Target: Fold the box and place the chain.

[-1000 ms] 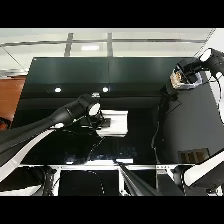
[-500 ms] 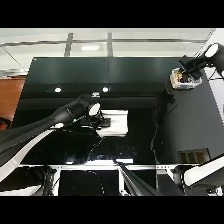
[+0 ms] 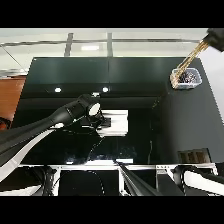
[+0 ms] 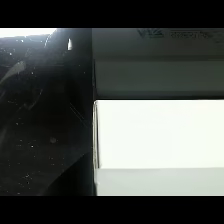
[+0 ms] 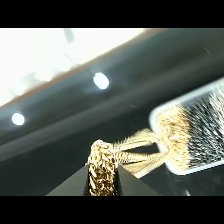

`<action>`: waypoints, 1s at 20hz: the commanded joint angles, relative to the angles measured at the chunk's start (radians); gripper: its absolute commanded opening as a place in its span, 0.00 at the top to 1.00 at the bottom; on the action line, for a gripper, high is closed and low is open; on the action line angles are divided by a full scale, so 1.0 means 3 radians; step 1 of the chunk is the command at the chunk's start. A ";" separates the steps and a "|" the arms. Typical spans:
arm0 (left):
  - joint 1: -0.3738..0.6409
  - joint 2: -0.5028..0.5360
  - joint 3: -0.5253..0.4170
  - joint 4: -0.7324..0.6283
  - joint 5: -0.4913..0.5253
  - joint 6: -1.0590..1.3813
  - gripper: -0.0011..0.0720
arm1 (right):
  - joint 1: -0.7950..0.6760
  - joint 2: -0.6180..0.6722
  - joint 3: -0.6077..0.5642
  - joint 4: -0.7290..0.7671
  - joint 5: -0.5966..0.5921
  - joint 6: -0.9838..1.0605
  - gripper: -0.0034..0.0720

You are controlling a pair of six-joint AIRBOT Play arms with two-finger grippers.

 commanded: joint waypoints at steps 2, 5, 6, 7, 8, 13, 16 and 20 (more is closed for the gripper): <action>0.0003 -0.0001 0.0003 0.0000 0.0000 0.0000 0.95 | 0.0001 0.0712 0.0003 0.0482 0.0375 -0.0327 0.94; 0.0003 -0.0001 0.0003 0.0000 0.0039 0.0000 0.95 | 0.0001 0.1043 0.0003 0.0693 0.0731 -0.0401 0.94; 0.0003 -0.0001 0.0003 0.0000 0.0051 0.0000 0.95 | 0.0001 0.1120 0.0003 0.0772 0.0881 -0.0426 0.94; 0.0003 -0.0001 0.0003 0.0000 0.0057 0.0000 0.95 | 0.0001 0.1177 0.0003 0.0853 0.1031 -0.0436 0.94; 0.0003 -0.0001 0.0003 0.0000 0.0060 0.0000 0.95 | 0.0003 0.1221 0.0003 0.0969 0.1207 -0.0451 0.94; 0.0003 -0.0001 0.0003 0.0000 0.0057 0.0000 0.95 | 0.0276 0.1265 -0.0001 0.1427 0.2035 -0.0552 0.94; 0.0003 -0.0001 0.0003 0.0000 0.0057 0.0000 0.95 | 0.0710 0.1265 -0.0011 0.1424 0.1967 -0.0548 0.94; 0.0003 -0.0001 0.0003 -0.0001 0.0057 0.0000 0.95 | 0.1167 0.1253 -0.0019 0.1419 0.1684 -0.0526 0.94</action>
